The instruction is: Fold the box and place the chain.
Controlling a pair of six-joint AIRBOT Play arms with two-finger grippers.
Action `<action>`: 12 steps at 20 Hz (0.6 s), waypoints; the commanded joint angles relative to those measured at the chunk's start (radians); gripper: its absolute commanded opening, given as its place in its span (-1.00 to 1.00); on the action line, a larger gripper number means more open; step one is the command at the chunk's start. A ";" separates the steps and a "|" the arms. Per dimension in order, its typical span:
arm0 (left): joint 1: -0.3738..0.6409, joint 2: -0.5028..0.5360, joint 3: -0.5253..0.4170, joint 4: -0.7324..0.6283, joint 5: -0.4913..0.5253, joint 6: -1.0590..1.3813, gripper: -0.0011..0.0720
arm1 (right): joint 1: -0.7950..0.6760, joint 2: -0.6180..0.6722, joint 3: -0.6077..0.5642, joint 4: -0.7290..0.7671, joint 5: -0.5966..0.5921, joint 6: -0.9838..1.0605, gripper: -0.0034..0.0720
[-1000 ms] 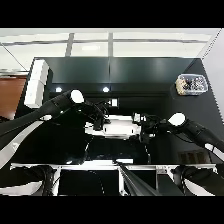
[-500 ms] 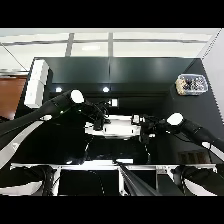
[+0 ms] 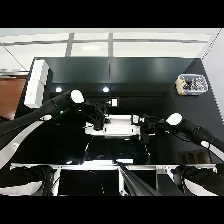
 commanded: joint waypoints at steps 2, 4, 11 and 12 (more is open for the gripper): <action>0.001 0.000 0.001 0.000 -0.001 0.000 -0.90 | 0.000 -0.001 0.000 -0.001 -0.005 0.000 1.00; 0.001 0.000 0.001 0.000 -0.002 0.000 -0.90 | 0.000 -0.001 0.000 -0.001 -0.005 0.000 0.81; 0.001 0.000 0.002 0.001 -0.018 0.000 -0.89 | 0.000 -0.001 0.000 -0.001 -0.006 0.000 0.37; 0.004 0.003 0.002 0.002 -0.039 0.000 -0.58 | 0.000 -0.001 0.000 -0.001 -0.006 0.000 0.37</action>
